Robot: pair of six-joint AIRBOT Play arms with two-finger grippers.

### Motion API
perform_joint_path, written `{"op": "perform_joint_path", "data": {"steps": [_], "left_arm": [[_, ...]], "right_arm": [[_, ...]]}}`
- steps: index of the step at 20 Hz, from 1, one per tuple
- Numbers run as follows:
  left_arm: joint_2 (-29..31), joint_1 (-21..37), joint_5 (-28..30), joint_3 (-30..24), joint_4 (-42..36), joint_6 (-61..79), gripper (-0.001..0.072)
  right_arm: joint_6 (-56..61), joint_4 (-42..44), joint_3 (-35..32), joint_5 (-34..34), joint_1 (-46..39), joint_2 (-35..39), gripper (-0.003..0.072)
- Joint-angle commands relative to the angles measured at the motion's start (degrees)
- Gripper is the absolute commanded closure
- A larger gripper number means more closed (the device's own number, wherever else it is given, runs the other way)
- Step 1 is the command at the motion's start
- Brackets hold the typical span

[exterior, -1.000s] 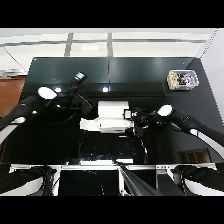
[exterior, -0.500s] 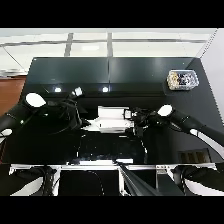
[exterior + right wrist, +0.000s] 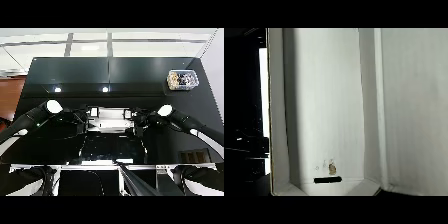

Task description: Fold the box and place the chain.

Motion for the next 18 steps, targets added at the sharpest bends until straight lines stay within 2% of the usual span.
{"op": "perform_joint_path", "data": {"steps": [1,7,18], "left_arm": [[-0.6,-0.6,-1.6,0.0,-1.4,1.1,0.0436],[-1.8,-0.8,-1.7,0.0,-13.8,1.6,0.0436],[-4.9,-1.3,0.9,0.0,-18.0,1.6,0.0436]], "right_arm": [[0.0,0.0,0.0,0.0,0.0,0.0,0.0548],[0.0,0.0,0.0,0.0,0.0,0.0,0.0547],[0.0,0.0,0.0,0.0,0.0,0.0,0.0547]]}}
